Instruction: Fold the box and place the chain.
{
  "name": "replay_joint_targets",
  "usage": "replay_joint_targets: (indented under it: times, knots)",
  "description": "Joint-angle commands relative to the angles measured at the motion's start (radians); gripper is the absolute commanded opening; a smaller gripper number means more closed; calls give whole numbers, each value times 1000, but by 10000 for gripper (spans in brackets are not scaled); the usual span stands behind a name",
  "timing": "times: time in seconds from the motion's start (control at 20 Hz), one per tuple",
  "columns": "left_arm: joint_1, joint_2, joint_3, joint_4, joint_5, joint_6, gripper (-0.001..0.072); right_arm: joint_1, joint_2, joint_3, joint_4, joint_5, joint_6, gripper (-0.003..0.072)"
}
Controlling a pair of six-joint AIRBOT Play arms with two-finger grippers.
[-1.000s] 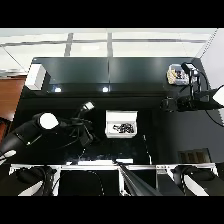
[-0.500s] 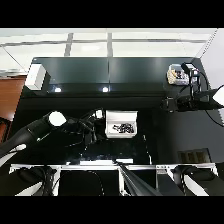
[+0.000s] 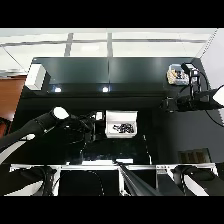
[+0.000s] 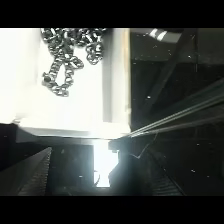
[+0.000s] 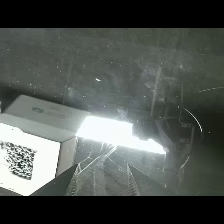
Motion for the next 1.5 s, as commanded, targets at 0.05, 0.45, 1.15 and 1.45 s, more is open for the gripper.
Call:
replay_joint_targets:
  times: [0.05, 0.45, 1.15, 1.45]
  knots:
    - [18, -40, 36, -24, -6, 36, 711, 0, 0, 0, 0, -1, 0, 365]
    - [-6, -92, 93, -27, -5, 68, 712, 0, 0, 0, 0, -1, 0, 364]
    - [-99, -95, 99, 13, 78, 61, 555, 1, -2, -4, 1, -77, 0, 366]
    - [-99, -95, 99, 13, 80, 60, 480, 79, -146, -44, 236, -204, -149, 669]
